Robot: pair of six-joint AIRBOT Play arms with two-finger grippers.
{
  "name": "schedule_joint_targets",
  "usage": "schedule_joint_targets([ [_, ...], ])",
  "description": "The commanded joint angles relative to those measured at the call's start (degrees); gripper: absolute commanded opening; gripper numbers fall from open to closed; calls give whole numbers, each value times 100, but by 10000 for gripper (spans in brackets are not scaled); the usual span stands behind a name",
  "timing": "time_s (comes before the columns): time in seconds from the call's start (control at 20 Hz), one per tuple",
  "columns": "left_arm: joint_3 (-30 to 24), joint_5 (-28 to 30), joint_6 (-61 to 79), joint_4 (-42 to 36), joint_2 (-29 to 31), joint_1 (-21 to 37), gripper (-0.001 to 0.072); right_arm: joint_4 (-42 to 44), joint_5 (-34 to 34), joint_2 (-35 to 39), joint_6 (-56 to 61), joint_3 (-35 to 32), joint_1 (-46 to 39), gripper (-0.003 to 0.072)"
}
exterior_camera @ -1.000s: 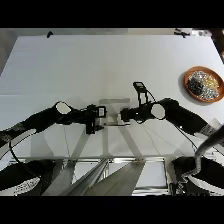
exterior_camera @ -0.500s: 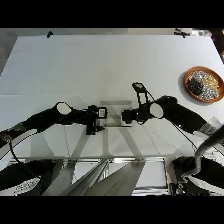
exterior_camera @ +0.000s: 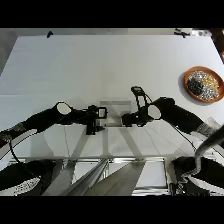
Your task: Fold the box and place the chain.
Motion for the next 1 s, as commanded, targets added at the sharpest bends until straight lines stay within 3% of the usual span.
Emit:
schedule_joint_targets([
  [0.0,4,4,4,0,0,2,273,37,68,-232,111,155,118,471],
  [0.15,7,4,4,0,0,2,273,-28,295,-608,210,507,160,464],
  [0.45,4,9,4,0,0,2,273,-190,651,-881,669,686,184,316],
  [0.7,4,7,4,0,0,2,273,-310,754,-881,793,693,184,68],
  [0.75,4,9,4,0,0,2,273,-321,754,-881,798,693,205,51],
  [0.9,4,7,2,0,0,2,273,-348,710,-881,802,693,245,69],
  [0.95,4,9,2,0,0,2,273,-337,664,-881,820,693,264,223],
])
